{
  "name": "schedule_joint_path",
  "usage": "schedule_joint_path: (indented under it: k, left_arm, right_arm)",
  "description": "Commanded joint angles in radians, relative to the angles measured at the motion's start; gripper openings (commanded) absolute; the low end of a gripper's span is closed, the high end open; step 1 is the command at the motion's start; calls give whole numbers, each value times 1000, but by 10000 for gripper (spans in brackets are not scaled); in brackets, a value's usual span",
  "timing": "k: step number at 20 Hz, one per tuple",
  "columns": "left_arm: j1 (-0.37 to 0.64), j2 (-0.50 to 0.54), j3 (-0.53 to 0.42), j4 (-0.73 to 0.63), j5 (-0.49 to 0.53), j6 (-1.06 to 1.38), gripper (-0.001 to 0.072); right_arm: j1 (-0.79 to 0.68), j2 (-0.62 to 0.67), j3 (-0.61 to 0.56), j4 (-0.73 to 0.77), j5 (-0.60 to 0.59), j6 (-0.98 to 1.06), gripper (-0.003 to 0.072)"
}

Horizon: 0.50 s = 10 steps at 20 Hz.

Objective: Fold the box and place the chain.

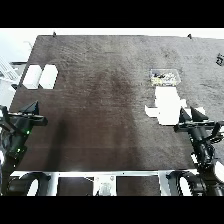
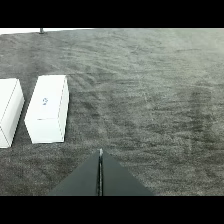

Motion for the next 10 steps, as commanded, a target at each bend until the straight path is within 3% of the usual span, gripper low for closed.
schedule_joint_path:
  k: [1, 5, 10]
  left_arm:
    - [0, 0, 0, 0, 0, 0, 21]
    - [0, 0, 0, 0, 0, 0, 22]
    - [0, 0, 0, 0, 0, 0, 22]
  right_arm:
    - [-31, -36, 45, -5, -89, -30, 396]
    - [-134, -298, 164, -4, -49, -26, 395]
    - [-314, -811, 447, -55, 194, 100, 393]
